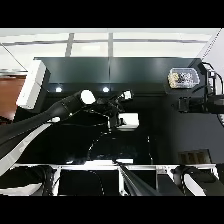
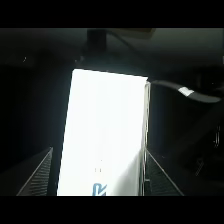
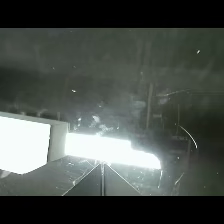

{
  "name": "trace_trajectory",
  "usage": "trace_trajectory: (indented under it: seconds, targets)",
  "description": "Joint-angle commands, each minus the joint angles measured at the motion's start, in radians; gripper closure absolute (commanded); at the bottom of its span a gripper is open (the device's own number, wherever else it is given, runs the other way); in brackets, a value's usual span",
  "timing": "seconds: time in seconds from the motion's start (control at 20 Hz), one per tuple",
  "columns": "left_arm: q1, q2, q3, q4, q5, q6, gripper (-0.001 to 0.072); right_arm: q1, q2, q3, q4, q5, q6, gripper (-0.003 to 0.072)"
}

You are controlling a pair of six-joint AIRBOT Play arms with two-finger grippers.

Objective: Fold the box and place the chain.

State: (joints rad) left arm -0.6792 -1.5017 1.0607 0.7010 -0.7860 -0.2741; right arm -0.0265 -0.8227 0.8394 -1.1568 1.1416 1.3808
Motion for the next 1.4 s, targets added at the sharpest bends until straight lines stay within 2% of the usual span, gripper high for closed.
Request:
trace_trajectory:
  seconds: [0.0,0.9,1.15,1.35]
  targets:
    - [-0.010,-0.003,0.006,0.029,-0.010,-0.026,-0.0003,0.000,0.001,-0.022,0.004,-0.006,0.000,0.0669]
    - [-0.015,-0.009,0.007,0.034,-0.031,-0.048,-0.0004,0.000,0.001,-0.040,0.005,-0.025,0.000,0.0669]
    - [-0.079,-0.016,0.008,0.149,-0.025,-0.056,-0.0004,0.000,0.001,-0.040,0.005,-0.025,0.000,0.0669]
    - [-0.119,-0.059,0.008,0.278,0.003,-0.142,-0.0004,-0.001,0.001,-0.040,0.004,-0.027,0.000,0.0669]
